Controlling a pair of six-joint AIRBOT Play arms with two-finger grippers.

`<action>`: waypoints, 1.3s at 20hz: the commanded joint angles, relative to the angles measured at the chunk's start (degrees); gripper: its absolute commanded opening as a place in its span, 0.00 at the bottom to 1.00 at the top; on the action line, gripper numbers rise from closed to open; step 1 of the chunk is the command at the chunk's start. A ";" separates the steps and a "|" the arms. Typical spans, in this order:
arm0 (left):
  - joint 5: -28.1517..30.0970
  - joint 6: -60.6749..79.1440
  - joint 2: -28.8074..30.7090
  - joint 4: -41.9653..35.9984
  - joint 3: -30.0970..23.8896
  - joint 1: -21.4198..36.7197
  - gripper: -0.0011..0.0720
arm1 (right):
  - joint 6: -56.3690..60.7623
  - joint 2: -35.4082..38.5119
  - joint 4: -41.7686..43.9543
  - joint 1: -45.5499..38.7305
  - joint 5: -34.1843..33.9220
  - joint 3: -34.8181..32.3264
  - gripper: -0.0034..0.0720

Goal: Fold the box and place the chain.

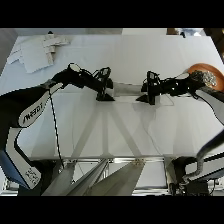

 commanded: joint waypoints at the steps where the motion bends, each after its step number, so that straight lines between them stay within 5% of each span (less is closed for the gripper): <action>1: 1.75 -1.36 0.07 0.50 0.02 -0.35 0.97 | 0.15 0.00 0.07 0.00 -0.07 0.00 0.29; 11: 4.55 -4.02 0.07 -0.13 0.04 -0.50 0.96 | 0.15 0.00 0.07 0.00 -0.07 0.00 0.29; 17: 4.20 -3.61 0.15 2.45 0.15 -1.49 0.85 | 0.15 0.00 0.07 0.00 -0.09 0.00 0.29; 20: 3.54 -2.99 0.15 2.62 0.15 -1.49 0.67 | 0.15 0.00 0.07 0.00 -0.09 0.00 0.29; 23: 3.48 -2.97 0.15 2.62 0.15 -1.49 0.38 | 0.15 0.00 0.07 0.00 -0.09 0.00 0.29; 26: 3.48 -2.99 0.15 2.56 0.15 -1.49 0.37 | 0.15 0.00 0.07 0.00 -0.09 0.00 0.29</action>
